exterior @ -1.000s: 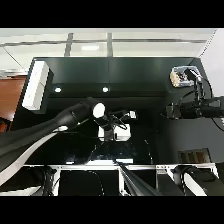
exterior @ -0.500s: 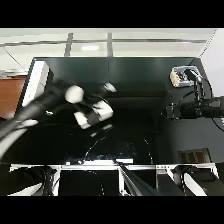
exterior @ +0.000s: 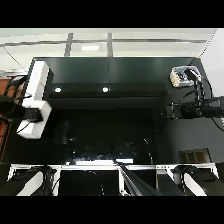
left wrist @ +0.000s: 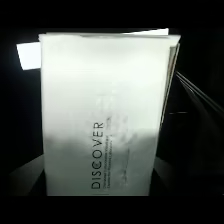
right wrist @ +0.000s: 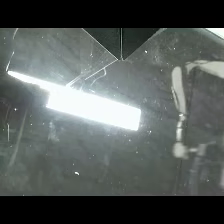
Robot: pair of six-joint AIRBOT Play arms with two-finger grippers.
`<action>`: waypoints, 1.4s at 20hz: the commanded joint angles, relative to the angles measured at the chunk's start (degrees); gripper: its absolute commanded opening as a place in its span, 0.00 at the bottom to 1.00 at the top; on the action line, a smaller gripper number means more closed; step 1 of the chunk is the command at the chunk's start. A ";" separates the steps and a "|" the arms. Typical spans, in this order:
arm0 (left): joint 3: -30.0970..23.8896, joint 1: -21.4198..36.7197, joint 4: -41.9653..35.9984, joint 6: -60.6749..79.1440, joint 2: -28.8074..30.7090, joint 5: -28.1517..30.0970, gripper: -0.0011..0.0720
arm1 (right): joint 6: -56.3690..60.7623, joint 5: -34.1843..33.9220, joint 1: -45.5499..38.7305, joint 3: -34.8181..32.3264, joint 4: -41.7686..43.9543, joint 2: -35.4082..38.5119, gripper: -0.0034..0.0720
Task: Fold the box and place the chain.
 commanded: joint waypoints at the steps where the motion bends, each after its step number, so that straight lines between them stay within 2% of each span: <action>1: -5.14 14.60 0.00 3.15 -0.94 0.46 0.51 | -0.68 -1.90 0.00 0.00 -0.07 0.04 0.06; 5: -3.74 16.76 6.56 7.19 -1.01 7.48 0.51 | -0.81 -3.39 0.00 0.00 -1.22 0.04 0.06; 8: -3.72 16.50 2.21 15.37 -1.90 12.07 0.51 | -0.79 -5.03 0.00 0.00 -1.51 0.02 0.06; 11: -3.61 16.46 2.86 15.56 -4.61 15.63 0.51 | -0.79 -5.90 0.00 0.00 -1.51 0.04 0.06; 14: -3.58 16.44 -0.52 16.11 -8.13 18.78 0.51 | -0.79 -6.73 0.00 0.00 -1.64 0.02 0.06; 18: -3.58 16.33 -0.59 16.11 -13.60 20.35 0.51 | -0.79 -7.54 0.00 0.00 -1.70 0.02 0.06; 19: -3.58 16.35 -0.59 16.09 -14.47 21.05 0.61 | -0.79 -7.63 0.00 0.00 -1.73 0.02 0.06; 20: -3.48 16.35 -0.37 16.09 -15.04 21.46 0.84 | -0.79 -7.78 0.00 0.00 -1.73 0.02 0.06; 21: -2.97 16.35 0.26 15.91 -15.23 21.99 1.00 | -0.79 -7.93 0.00 0.00 -1.73 0.02 0.06; 23: 0.17 16.35 2.58 15.82 -15.19 20.68 1.00 | -0.79 -8.17 0.00 0.00 -1.66 0.02 0.06; 25: 5.97 16.33 2.84 15.78 -15.17 16.76 1.00 | -0.79 -8.41 0.00 0.00 -1.68 0.02 0.06; 28: 14.60 14.82 -2.60 14.56 -13.99 13.44 1.00 | -0.79 -10.58 0.02 -0.02 -1.53 0.00 0.06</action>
